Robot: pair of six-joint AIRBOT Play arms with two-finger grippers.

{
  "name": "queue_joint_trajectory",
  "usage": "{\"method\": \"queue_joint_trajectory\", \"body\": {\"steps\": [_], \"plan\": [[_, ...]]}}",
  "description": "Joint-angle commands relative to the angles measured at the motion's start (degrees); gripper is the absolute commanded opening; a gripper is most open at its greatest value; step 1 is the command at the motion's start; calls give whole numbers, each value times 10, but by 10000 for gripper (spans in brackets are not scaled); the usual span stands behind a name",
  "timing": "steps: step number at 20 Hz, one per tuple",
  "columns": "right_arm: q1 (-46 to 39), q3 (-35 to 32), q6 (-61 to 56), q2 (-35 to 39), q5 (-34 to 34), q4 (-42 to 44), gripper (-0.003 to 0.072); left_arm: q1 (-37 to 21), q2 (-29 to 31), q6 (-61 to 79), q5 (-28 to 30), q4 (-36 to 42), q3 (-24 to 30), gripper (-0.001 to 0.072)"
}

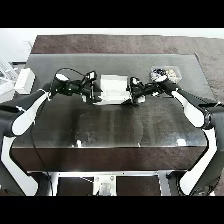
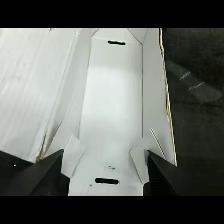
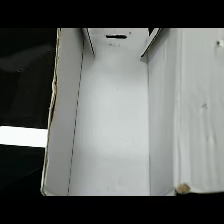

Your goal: Fold the box and place the chain.

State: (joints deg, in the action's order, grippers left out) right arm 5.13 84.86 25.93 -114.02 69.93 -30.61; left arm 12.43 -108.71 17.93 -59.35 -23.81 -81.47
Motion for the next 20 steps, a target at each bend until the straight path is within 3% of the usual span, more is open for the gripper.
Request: {"method": "queue_joint_trajectory", "body": {"steps": [1,4,6,20], "plan": [[0,0,0,0,2,0,582,0,-12,1,-1,8,1,612],[0,0,0,0,2,0,582,0,-14,2,0,14,1,611],[0,0,0,0,2,0,582,0,-16,8,-1,21,1,531],[0,0,0,0,2,0,582,0,-18,17,-24,45,0,560]]}}
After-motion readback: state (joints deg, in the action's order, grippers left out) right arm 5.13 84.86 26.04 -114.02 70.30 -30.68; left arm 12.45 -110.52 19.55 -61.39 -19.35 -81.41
